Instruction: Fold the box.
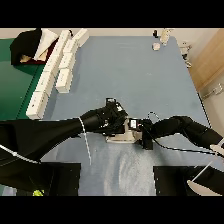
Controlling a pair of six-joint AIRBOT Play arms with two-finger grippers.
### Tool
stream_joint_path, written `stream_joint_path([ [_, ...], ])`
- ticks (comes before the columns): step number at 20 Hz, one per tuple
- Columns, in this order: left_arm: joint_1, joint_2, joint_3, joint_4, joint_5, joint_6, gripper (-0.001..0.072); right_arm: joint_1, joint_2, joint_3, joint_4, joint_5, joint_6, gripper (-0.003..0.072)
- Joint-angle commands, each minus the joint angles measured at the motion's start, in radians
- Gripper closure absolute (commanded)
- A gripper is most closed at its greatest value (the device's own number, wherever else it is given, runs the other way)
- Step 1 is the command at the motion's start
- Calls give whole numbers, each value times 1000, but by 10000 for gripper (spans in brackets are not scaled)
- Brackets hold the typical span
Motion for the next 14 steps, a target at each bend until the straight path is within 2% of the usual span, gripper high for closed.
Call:
stream_joint_path([
  [1, -1, -1, 1, 13, 3, 6, 694, 0, 1, 0, 2, 2, 0, 147],
  [2, -1, -1, 1, 14, 4, 8, 691, 0, 1, 0, 3, 2, 0, 147],
  [4, -1, -1, 1, 14, 5, 13, 270, 0, 1, 0, 2, 2, 0, 147],
  [11, -1, 14, 3, 17, -17, 50, 265, 0, 1, 0, 2, 2, 0, 147],
  [13, -1, 55, 3, 18, -55, 61, 180, 0, 1, 0, 2, 2, 0, 147],
  [14, -1, 85, 3, 18, -70, 69, 179, 0, 1, 0, 2, 2, 0, 147],
])
